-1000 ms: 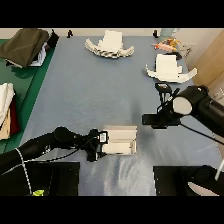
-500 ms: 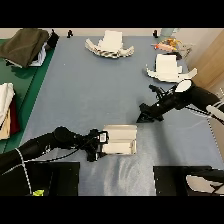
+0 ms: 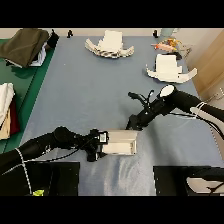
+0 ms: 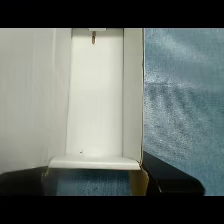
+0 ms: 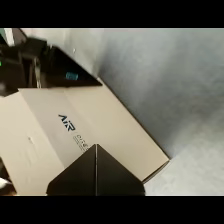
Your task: Fold the box.
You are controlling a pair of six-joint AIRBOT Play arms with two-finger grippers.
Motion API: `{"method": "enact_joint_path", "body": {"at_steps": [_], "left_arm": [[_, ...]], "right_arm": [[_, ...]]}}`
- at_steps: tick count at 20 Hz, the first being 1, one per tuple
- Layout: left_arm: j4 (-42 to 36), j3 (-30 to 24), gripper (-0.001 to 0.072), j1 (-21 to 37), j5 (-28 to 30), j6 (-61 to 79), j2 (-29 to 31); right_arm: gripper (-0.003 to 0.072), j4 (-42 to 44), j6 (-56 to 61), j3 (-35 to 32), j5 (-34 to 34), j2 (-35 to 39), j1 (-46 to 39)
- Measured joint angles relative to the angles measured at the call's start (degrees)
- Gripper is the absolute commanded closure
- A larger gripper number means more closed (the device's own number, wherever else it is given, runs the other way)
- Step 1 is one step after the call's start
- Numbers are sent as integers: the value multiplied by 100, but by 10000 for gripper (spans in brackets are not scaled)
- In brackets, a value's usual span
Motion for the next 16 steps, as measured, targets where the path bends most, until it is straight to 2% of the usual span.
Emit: {"method": "enact_joint_path", "body": {"at_steps": [4, 11, 16], "left_arm": [[0, 0, 201, 0, -4, 4, 0], [0, 0, 201, 0, 0, 0, 0], [0, 0, 201, 0, 2, 0, 0]], "right_arm": [[681, -595, -232, -129, -479, 649, 713], [681, -1591, -350, -667, -2225, 1875, 2020], [680, -2070, -555, -1403, -3486, 2553, 2916]]}}
